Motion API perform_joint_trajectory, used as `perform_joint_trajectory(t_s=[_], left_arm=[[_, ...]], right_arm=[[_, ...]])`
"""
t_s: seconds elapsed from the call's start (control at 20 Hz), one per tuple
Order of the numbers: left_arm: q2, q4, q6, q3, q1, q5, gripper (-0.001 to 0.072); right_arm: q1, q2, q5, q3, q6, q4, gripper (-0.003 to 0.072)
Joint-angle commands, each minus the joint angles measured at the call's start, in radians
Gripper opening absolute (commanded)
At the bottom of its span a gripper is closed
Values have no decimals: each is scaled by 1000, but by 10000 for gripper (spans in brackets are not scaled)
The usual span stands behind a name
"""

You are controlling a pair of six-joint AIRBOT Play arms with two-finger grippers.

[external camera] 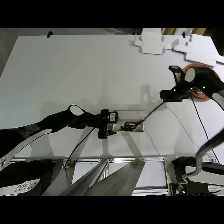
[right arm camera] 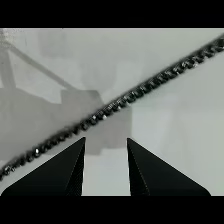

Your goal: Fold the box and place the chain.

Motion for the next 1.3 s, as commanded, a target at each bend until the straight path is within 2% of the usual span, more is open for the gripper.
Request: perform_joint_trajectory(t_s=[0.0, 0.1, 0.2, 0.35, 0.55, 0.75, 0.85, 1.05, 1.25], left_arm=[[1, 0, 0, 0, 0, 0, 342], [1, 0, 0, 0, 0, 0, 342], [1, 0, 0, 0, 0, 0, 342], [1, 0, 0, 0, 0, 0, 342], [1, 0, 0, 0, 0, 0, 342], [1, 0, 0, 0, 0, 0, 342], [1, 0, 0, 0, 0, -1, 342], [1, 0, 0, 0, 0, -3, 342], [1, 0, 0, 0, 0, -3, 342]], right_arm=[[35, -60, -36, -4, -8, 27, 296], [52, -76, -42, -4, -6, 27, 284], [58, -82, -39, -4, -7, 27, 153], [58, -80, 14, -4, -8, 23, 15], [79, 13, 95, -4, -16, -17, 15], [151, 215, 233, -4, -33, -3, 15], [190, 332, 293, -4, -29, 62, 15], [268, 550, 323, -4, -19, 247, 15], [354, 686, 287, -4, 35, 320, 15]])
